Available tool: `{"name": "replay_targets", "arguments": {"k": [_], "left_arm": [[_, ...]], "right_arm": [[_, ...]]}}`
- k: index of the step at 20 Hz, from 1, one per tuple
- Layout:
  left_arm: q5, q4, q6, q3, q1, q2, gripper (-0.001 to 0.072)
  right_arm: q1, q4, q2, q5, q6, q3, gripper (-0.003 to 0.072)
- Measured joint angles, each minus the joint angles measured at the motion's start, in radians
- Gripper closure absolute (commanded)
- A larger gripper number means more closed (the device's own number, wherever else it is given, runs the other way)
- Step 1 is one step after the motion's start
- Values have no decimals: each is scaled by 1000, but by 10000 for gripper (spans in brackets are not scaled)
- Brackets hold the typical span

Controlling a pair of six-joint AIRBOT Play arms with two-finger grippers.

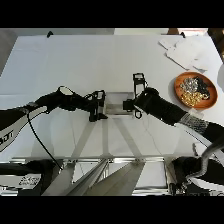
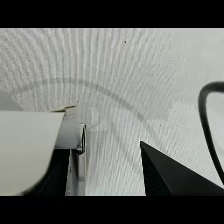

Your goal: Fold the box and place the chain.

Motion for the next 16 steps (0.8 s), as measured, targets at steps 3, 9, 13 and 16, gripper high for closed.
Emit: {"name": "replay_targets", "arguments": {"k": [3, 9, 13, 16], "left_arm": [[0, 0, 0, 0, 0, 0, 418], [-1, 0, 1, 0, 0, 0, 418], [-1, 0, 1, 0, 0, 0, 418], [-1, 1, 2, 0, 0, 0, 418]], "right_arm": [[0, -1, -5, 3, 4, 3, 247], [16, 19, -39, 5, 7, 4, 249], [32, 34, -67, -3, 7, 5, 362], [35, 62, -81, -29, 7, 6, 399]]}}
